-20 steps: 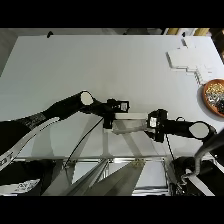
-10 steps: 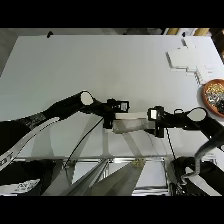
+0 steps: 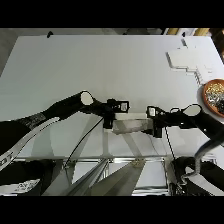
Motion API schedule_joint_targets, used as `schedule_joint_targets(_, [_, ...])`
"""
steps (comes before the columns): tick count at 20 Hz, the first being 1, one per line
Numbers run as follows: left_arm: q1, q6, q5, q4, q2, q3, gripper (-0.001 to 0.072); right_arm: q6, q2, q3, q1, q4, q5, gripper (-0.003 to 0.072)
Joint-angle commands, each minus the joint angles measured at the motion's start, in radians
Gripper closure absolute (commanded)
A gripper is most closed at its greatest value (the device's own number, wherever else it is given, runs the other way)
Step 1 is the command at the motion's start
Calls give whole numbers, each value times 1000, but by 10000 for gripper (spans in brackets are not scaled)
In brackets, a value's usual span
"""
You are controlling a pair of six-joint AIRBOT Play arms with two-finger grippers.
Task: Fold the box and place the chain.
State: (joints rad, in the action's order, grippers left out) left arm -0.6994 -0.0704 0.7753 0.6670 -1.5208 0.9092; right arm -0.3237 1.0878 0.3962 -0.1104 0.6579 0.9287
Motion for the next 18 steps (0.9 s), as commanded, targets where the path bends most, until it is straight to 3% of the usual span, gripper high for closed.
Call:
schedule_joint_targets(1, [0, 1, -1, 0, -1, 0, 698, -29, 12, 0, 0, -1, 12, 32])
schedule_joint_targets(16, [0, 1, -1, 0, 0, 0, 698, -114, 98, 0, -1, -45, 10, 54])
schedule_joint_targets(18, [0, 1, -1, 0, 0, 0, 698, -120, 98, 0, -1, -56, 10, 152])
